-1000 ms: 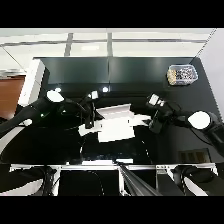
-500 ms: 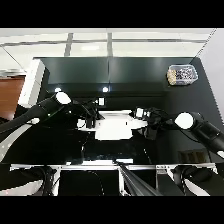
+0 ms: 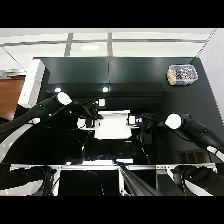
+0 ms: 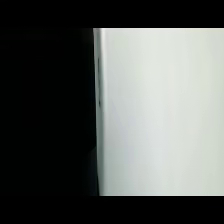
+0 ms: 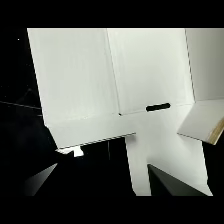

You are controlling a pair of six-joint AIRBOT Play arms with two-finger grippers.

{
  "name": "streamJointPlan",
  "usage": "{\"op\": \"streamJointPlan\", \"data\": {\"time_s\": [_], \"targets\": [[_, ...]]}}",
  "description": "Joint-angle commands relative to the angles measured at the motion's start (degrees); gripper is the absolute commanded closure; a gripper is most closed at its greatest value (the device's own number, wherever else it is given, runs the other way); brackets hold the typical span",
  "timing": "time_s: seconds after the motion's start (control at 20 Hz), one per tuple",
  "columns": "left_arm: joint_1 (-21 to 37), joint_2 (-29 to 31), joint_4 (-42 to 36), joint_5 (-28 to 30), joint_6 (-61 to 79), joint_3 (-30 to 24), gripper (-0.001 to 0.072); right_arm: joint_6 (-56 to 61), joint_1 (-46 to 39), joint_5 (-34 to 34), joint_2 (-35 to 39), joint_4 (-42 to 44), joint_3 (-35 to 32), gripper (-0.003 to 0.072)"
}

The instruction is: Fold the box and place the chain.

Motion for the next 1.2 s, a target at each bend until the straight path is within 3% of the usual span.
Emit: {"op": "streamJointPlan", "data": {"time_s": [0.0,0.15,0.2,0.65,0.9,1.15], "targets": [[0.02,-0.46,1.31,0.13,-0.04,0.04,0.0681,-0.13,1.31,-2.45,-0.98,0.33,-0.02,0.0071],[0.00,-0.44,1.27,0.15,-0.02,0.04,0.0681,0.15,1.42,-0.57,-1.62,1.29,-0.02,0.0062],[0.02,-0.44,1.27,0.22,-0.04,0.04,0.0681,-0.09,1.66,-0.55,-2.19,1.20,-0.02,-0.0025],[0.00,-0.44,1.27,0.11,-0.04,0.04,0.0681,-0.70,7.45,-13.42,-3.74,3.63,0.24,-0.0024],[0.00,-0.44,1.27,-0.07,-0.04,0.04,0.0681,-0.66,7.26,-8.87,-2.86,4.13,4.42,-0.0023],[0.00,-0.44,1.25,-0.20,-0.04,0.04,0.0681,-0.70,4.46,-9.73,-2.86,4.00,5.42,-0.0023]]}}
